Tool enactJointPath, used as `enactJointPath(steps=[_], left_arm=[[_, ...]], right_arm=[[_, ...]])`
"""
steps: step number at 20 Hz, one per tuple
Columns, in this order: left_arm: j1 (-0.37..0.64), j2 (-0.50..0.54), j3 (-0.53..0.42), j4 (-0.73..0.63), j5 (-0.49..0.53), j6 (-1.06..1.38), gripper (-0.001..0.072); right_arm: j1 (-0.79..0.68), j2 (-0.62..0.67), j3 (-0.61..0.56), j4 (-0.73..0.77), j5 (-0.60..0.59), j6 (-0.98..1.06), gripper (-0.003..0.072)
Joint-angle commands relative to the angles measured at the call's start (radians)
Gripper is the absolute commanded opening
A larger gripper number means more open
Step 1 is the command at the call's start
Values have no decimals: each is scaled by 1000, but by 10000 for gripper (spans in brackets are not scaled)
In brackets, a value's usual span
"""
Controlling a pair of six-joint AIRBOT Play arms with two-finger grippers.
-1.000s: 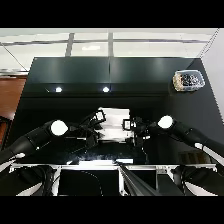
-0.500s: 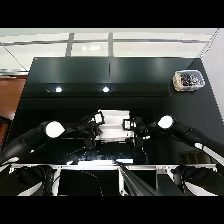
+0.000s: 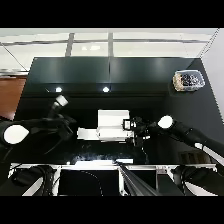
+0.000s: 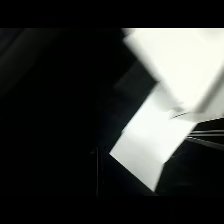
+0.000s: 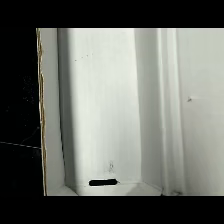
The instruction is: Fold the box and place the chain.
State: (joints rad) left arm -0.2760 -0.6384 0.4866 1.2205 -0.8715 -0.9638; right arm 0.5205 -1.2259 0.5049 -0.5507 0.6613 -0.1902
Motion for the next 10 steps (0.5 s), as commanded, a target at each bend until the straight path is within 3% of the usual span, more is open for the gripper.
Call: enactJointPath(steps=[1,2,5,8,10], left_arm=[[204,2,-16,139,-73,-598,27],[263,-43,-20,84,-131,-715,28],[385,-247,-35,-229,-277,-575,28],[389,-419,-41,-454,-278,-405,28],[360,-504,-41,-531,-268,-341,26]], right_arm=[[1,0,0,0,0,0,207],[1,0,0,0,0,0,206],[1,0,0,0,0,0,207],[1,0,0,0,0,0,206],[1,0,0,0,0,0,207]])
